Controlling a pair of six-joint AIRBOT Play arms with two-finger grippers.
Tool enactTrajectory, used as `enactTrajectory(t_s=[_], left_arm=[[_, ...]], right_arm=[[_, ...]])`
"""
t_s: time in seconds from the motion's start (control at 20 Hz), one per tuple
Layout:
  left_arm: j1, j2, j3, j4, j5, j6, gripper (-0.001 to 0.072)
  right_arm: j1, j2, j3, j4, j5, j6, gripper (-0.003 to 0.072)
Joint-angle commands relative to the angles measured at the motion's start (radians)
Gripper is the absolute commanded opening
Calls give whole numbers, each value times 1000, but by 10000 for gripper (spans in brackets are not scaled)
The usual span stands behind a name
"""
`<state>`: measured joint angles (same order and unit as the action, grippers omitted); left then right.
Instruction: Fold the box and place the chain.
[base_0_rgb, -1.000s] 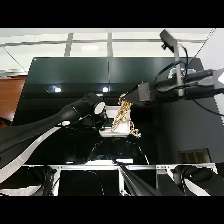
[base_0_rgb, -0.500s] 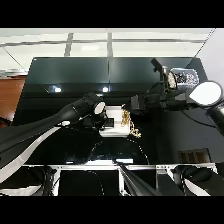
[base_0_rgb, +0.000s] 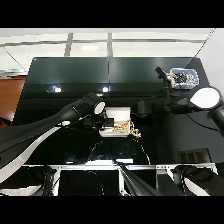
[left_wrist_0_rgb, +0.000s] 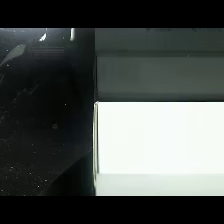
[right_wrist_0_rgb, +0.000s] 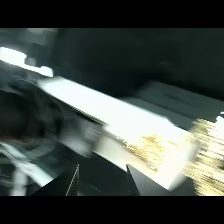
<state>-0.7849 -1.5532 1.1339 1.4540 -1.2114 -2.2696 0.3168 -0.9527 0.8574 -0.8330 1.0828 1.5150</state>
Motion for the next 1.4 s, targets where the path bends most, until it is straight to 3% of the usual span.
enactTrajectory(t_s=[0.0,0.15,0.2,0.25,0.4,0.5,0.8,1.05,1.35], left_arm=[[0,0,0,0,3,0,29],[0,0,0,0,3,0,29],[0,0,0,0,3,0,29],[0,0,0,0,3,0,29],[0,0,0,0,2,0,29],[0,0,0,0,2,0,29],[0,0,0,0,2,0,29],[0,0,0,-1,-1,0,29],[0,0,0,0,-1,0,30]], right_arm=[[-103,85,-46,-274,163,-112,348],[-105,177,-251,-267,68,-367,375],[-94,182,-326,-245,-4,-435,649],[-79,181,-390,-226,-81,-525,709],[11,181,-510,-211,-281,-872,707],[61,169,-505,-173,-303,-1133,701],[61,10,-500,201,-360,-1585,702],[59,-108,-431,231,-389,-1682,702],[58,-171,-428,224,-416,-1681,702]])
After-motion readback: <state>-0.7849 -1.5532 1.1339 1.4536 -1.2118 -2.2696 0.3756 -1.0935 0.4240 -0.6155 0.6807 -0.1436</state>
